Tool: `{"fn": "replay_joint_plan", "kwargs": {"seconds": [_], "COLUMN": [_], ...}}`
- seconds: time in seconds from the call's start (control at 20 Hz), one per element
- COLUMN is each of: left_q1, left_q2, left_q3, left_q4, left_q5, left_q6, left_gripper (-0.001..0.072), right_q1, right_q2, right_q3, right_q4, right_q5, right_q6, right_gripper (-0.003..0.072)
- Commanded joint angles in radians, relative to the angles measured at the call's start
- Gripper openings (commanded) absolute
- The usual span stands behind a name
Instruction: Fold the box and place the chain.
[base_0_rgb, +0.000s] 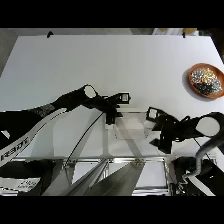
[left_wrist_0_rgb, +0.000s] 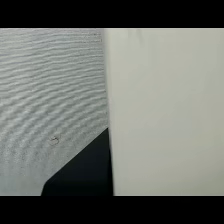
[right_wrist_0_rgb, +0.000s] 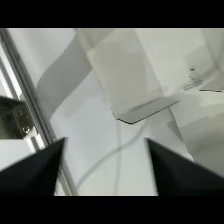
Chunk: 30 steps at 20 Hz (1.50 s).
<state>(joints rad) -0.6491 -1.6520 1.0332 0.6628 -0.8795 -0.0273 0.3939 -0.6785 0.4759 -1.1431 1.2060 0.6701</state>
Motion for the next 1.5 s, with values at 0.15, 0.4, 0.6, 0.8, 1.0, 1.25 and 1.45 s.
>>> {"fn": "replay_joint_plan", "kwargs": {"seconds": [0.15, 0.4, 0.6, 0.8, 1.0, 1.25, 1.45], "left_q1": [-0.001, -0.001, -0.001, -0.001, -0.001, -0.001, -0.001], "left_q2": [0.000, -0.001, -0.001, -0.001, 0.000, -0.001, 0.000], "left_q3": [0.000, 0.000, 0.000, 0.000, 0.000, 0.000, 0.000], "left_q4": [0.000, 0.000, 0.000, 0.000, 0.000, 0.000, 0.000], "left_q5": [0.000, 0.000, 0.000, 0.000, 0.000, 0.000, 0.000], "left_q6": [0.000, 0.000, 0.000, 0.000, 0.000, 0.000, 0.000], "left_gripper": [0.0012, 0.0012, 0.0012, 0.0012, 0.0012, 0.0012, 0.0012], "right_q1": [0.219, 0.279, 0.236, 0.114, 0.056, -0.007, -0.048], "right_q2": [0.003, 0.000, 0.000, -0.002, -0.037, -0.101, -0.101], "right_q3": [-0.164, -0.243, -0.235, -0.200, -0.164, -0.142, -0.100], "right_q4": [-0.186, -0.192, -0.170, -0.146, -0.029, 0.085, 0.083], "right_q5": [-0.389, -0.572, -0.608, -0.607, -0.609, -0.603, -0.583], "right_q6": [-0.093, -0.096, -0.128, -0.156, -0.242, -0.392, -0.392], "right_gripper": [0.0698, 0.0695, 0.0692, 0.0692, 0.0692, 0.0692, 0.0692]}}
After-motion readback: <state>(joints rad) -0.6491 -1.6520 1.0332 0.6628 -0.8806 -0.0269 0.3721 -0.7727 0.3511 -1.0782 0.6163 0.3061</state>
